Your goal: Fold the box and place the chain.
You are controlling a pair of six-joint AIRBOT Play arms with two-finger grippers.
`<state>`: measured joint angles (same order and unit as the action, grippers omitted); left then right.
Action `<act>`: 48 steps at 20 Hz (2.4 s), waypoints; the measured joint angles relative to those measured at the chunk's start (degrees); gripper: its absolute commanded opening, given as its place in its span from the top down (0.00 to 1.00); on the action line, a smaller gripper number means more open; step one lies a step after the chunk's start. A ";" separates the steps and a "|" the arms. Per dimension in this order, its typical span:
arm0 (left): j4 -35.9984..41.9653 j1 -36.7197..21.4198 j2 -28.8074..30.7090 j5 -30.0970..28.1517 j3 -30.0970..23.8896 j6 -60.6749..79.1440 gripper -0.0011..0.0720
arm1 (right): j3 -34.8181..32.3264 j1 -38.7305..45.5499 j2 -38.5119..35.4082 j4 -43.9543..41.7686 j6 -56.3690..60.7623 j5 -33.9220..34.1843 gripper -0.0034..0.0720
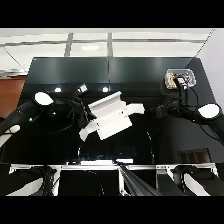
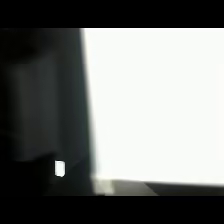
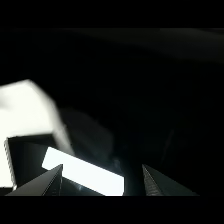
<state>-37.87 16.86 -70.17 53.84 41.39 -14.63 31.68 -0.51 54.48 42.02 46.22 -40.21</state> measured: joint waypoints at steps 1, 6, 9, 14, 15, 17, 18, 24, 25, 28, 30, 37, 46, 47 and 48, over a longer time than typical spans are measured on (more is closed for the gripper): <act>-0.85 1.44 0.55 -2.47 -0.42 1.99 0.95 | 0.04 0.04 0.00 0.09 -0.09 0.33 0.14; -5.99 9.27 -2.82 -9.84 2.75 8.22 0.95 | 0.24 -3.65 0.00 6.05 -4.07 -2.10 0.12; -9.73 12.02 -6.38 -10.97 5.27 9.44 0.95 | 0.24 -7.19 0.00 8.28 -7.98 -4.50 0.12; -11.76 13.09 -10.97 -10.29 6.54 10.16 0.95 | 0.24 -10.21 0.07 9.60 -22.56 -4.42 0.14; -11.87 13.16 -11.32 -10.16 6.60 10.21 0.95 | 0.24 -10.47 0.13 9.79 -25.90 -4.98 0.14; -11.91 13.27 -11.74 -9.60 6.73 11.17 0.95 | 0.15 -10.91 0.17 9.97 -30.03 -5.92 0.14; -11.91 13.27 -11.89 -9.35 6.78 11.69 0.95 | -0.02 -11.26 0.24 10.01 -31.61 -6.56 0.14; -12.31 13.33 -12.24 -7.34 7.39 13.03 0.95 | -1.77 -13.53 0.52 10.10 -36.41 -7.48 0.14; -12.44 13.33 -12.24 -7.13 7.48 13.14 0.95 | -1.88 -13.66 0.52 10.03 -36.70 -7.50 0.14; -12.61 13.33 -12.26 -6.88 7.61 13.14 0.95 | -2.25 -14.49 0.66 9.31 -37.27 -8.22 0.14; -12.59 13.33 -12.26 -6.86 7.63 13.14 0.95 | -3.17 -16.02 1.09 7.43 -38.01 -8.57 0.14; -12.48 13.33 -12.26 -6.78 7.65 12.96 0.95 | -6.69 -21.22 2.67 4.44 -42.91 -3.48 0.00; -12.46 13.38 -12.26 -5.68 7.65 12.96 0.95 | -7.17 -22.32 2.95 -2.49 -52.46 -1.07 0.00; -12.48 13.38 -12.26 -5.64 7.65 12.96 0.95 | -7.17 -22.36 2.95 -3.74 -53.46 -1.53 0.00; -12.48 13.38 -12.26 -5.62 7.65 12.94 0.95 | -7.10 -22.36 2.95 -4.79 -54.21 -2.29 0.00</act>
<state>-50.35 30.24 -82.43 48.23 49.04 -1.69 24.58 -22.87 57.43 37.23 -7.99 -42.50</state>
